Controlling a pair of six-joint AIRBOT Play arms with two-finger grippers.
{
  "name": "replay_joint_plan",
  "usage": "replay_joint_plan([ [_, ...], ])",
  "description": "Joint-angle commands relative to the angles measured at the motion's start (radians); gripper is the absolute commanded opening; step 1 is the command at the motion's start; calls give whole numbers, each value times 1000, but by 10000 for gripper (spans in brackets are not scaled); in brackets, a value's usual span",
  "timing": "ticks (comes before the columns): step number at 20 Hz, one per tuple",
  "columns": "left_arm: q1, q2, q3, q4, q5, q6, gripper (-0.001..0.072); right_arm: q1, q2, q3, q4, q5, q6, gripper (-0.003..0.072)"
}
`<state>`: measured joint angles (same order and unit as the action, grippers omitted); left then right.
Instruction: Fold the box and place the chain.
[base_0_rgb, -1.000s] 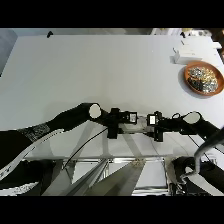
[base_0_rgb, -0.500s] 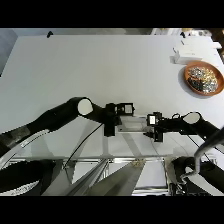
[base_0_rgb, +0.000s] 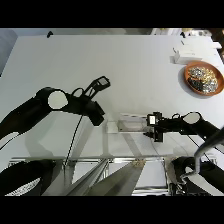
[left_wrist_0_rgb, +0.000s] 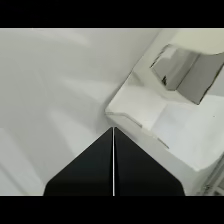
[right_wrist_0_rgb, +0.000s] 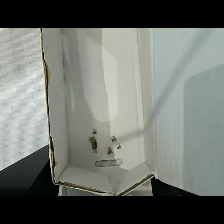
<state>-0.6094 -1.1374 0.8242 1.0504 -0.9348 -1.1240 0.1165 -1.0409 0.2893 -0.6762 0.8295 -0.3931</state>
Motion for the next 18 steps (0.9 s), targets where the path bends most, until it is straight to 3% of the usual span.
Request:
replay_joint_plan([
  [1, 68, 11, -117, -43, 21, -281, 3, 0, 0, 0, 0, 0, -1, 408],
  [4, 95, 8, -203, -107, 72, -278, 10, 0, 0, 0, 0, 0, -1, 408],
  [10, 97, -117, -208, -249, 157, -267, 8, 0, 0, 0, 0, 0, -1, 408],
  [14, 61, -211, -208, -410, 159, -174, 8, 0, 0, 0, 0, 0, -1, 408],
  [18, 47, -227, -208, -425, 160, -174, 4, 0, 0, 0, 0, 0, -1, 408],
])
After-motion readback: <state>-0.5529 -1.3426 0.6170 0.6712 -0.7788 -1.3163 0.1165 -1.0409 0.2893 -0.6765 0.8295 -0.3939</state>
